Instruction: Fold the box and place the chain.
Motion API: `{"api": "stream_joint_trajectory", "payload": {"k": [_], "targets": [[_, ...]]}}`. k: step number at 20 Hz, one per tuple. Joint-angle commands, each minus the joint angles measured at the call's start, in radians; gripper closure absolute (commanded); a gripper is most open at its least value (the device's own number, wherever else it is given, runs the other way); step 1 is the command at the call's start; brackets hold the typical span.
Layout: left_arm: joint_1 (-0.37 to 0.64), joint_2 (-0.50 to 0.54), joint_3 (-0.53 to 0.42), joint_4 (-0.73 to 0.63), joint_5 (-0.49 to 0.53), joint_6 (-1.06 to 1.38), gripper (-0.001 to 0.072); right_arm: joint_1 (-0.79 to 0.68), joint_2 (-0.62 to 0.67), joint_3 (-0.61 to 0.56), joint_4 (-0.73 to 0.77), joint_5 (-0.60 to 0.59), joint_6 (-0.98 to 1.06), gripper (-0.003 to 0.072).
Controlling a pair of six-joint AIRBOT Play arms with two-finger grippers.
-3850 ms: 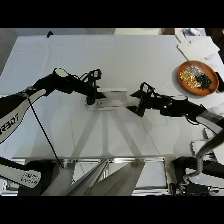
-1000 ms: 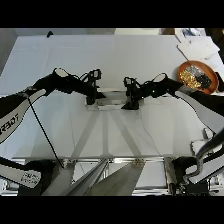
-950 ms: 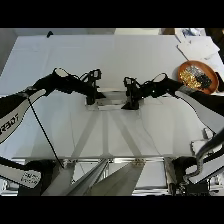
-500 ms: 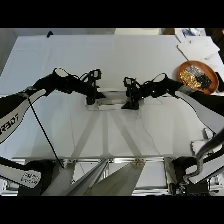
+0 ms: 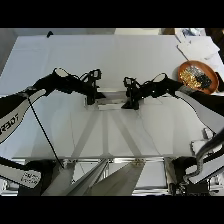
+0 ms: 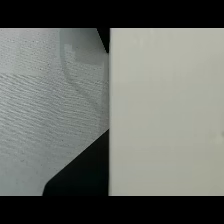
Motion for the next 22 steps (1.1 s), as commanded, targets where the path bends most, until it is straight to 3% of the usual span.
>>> {"api": "stream_joint_trajectory", "payload": {"k": [1, 22], "targets": [[-0.001, 0.0, -0.001, 0.0, 0.0, 0.0, 0.0698, 0.001, 0.0, 0.0, -0.001, 0.0, -0.001, 0.0303], [-0.001, 0.003, -0.001, -0.007, -0.006, -0.067, 0.0694, 0.001, 0.0, 0.0, -0.001, 0.0, -0.001, 0.0303]]}}
